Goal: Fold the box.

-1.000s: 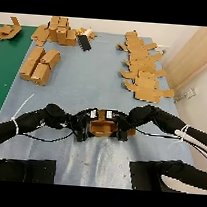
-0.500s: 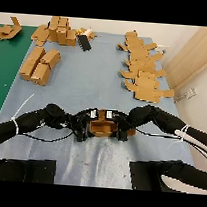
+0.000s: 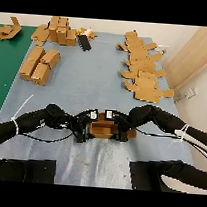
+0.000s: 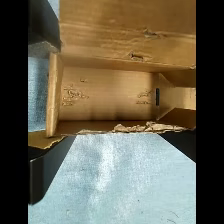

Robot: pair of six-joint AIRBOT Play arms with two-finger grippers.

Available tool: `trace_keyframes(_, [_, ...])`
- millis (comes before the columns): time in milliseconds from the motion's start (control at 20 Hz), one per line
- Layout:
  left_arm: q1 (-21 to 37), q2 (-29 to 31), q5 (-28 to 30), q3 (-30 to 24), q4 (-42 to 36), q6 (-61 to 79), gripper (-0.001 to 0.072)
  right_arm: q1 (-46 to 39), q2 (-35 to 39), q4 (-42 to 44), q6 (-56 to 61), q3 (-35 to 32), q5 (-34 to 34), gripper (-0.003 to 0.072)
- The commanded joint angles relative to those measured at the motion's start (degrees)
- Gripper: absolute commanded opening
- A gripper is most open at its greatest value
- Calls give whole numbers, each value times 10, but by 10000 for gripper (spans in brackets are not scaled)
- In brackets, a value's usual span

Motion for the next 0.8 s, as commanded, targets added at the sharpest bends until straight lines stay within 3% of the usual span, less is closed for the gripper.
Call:
trace_keyframes(0, [0, 0, 6, 0, -1, -1, 479, -1, 1, -5, 7, 10, -27, 706])
trace_keyframes(400, [0, 0, 6, 0, -1, -1, 479, -1, 26, -34, 7, 10, -24, 706])
trace_keyframes(750, [0, 0, 6, 0, -1, -1, 479, -1, 87, -143, 106, 10, -37, 706])
